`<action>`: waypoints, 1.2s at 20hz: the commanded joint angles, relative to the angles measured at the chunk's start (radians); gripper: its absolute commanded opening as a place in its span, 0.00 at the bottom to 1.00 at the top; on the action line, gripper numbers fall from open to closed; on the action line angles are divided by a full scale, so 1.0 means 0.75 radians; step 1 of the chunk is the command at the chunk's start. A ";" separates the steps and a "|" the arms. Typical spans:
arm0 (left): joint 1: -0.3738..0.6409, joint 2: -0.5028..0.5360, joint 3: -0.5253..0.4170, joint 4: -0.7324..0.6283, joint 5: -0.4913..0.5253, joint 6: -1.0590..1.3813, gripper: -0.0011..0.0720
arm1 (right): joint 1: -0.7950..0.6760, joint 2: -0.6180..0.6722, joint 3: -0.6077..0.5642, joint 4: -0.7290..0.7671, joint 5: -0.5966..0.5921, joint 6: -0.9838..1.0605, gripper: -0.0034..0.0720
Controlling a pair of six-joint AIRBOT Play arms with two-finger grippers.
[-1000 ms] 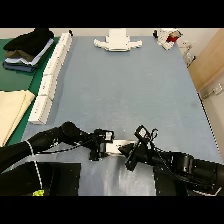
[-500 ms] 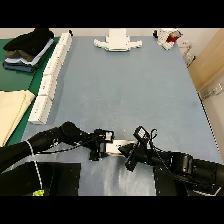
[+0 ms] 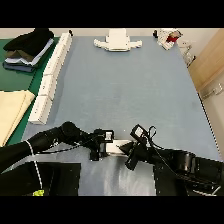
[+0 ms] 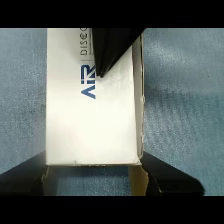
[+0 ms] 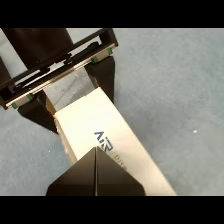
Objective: Fold the box.
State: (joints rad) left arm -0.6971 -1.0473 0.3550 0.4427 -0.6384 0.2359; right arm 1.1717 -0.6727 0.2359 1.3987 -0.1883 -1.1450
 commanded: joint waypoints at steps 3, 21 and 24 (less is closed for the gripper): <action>0.001 -0.001 0.001 0.003 0.001 0.004 0.50 | -0.010 0.016 0.170 -0.105 -0.296 -0.001 0.06; 0.001 -0.001 0.001 0.003 0.001 0.004 0.50 | -0.940 -0.539 0.915 0.368 -1.193 -0.928 0.05; 0.001 -0.001 0.001 0.003 0.001 0.004 0.50 | -0.940 -0.583 0.924 0.365 -1.162 -0.928 0.05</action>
State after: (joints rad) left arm -0.6971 -1.0473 0.3550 0.4442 -0.6384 0.2390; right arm 0.4931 -1.0603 0.9009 1.6623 -1.0527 -1.8172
